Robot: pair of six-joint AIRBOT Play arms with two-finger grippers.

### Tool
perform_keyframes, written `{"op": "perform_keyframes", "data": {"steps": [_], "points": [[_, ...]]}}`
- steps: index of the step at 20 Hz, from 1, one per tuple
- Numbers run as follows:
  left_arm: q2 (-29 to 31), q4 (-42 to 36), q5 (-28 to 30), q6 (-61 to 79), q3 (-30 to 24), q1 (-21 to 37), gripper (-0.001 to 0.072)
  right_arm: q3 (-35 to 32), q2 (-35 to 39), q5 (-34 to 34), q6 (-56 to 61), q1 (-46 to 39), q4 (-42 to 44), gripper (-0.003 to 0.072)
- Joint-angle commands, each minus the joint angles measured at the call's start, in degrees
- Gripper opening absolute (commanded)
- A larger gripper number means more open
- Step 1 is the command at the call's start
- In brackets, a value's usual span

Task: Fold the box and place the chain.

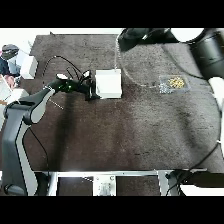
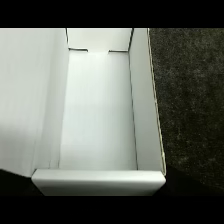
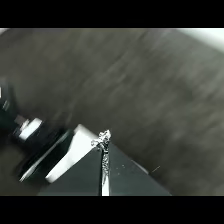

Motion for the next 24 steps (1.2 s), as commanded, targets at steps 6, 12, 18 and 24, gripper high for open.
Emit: {"op": "perform_keyframes", "data": {"steps": [6,12,18,24], "points": [[0.04,0.02,0.02,0.0,-0.02,0.02,0.0483,-10.38,-9.64,-4.33,0.04,0.48,3.89,0.0012],[0.04,0.02,0.02,0.0,-0.02,0.02,0.0483,-11.26,-11.04,-1.18,1.18,-4.31,2.23,0.0347],[0.04,0.02,0.02,0.0,-0.02,0.02,0.0483,-22.05,-4.79,0.07,2.97,-19.54,8.85,0.0347],[0.04,0.02,0.02,0.0,-0.02,0.02,0.0483,-41.51,3.02,-16.02,12.52,-30.14,8.85,0.0349]]}}
